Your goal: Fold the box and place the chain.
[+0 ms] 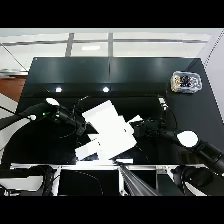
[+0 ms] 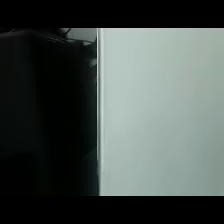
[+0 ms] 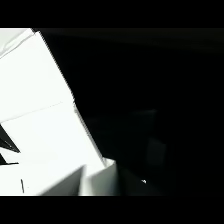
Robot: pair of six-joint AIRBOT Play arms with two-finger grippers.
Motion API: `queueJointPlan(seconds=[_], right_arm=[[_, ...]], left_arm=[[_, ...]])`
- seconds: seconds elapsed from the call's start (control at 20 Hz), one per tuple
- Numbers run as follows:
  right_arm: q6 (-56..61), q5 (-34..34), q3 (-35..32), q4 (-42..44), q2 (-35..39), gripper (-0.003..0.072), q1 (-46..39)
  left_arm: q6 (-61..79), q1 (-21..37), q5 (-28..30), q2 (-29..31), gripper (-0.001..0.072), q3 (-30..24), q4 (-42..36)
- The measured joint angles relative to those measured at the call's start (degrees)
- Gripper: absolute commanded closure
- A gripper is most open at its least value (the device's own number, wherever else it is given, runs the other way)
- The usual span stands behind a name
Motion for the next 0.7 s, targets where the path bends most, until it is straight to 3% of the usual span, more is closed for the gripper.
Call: queueJointPlan(seconds=[0.2, 0.35, 0.5, 0.7], right_arm=[[0.0, 3.9, 1.2, -4.5, 0.8, -0.0012, -3.8], [-0.1, 12.2, 5.0, -13.8, 1.9, -0.0013, -10.8], [-2.8, 20.0, 8.0, -24.1, 2.3, -0.0012, -16.0], [-9.2, 25.1, 9.4, -33.3, 2.5, -0.0012, -18.4]], left_arm=[[-0.1, -0.1, 0.2, 0.6, 0.0686, 0.0, 0.5], [0.1, -1.7, 2.8, 4.4, 0.0686, 0.0, 1.6], [3.5, -6.6, 11.3, 12.0, 0.0682, -0.8, 6.5], [11.1, -12.7, 22.0, 18.8, 0.0681, -2.3, 13.3]])
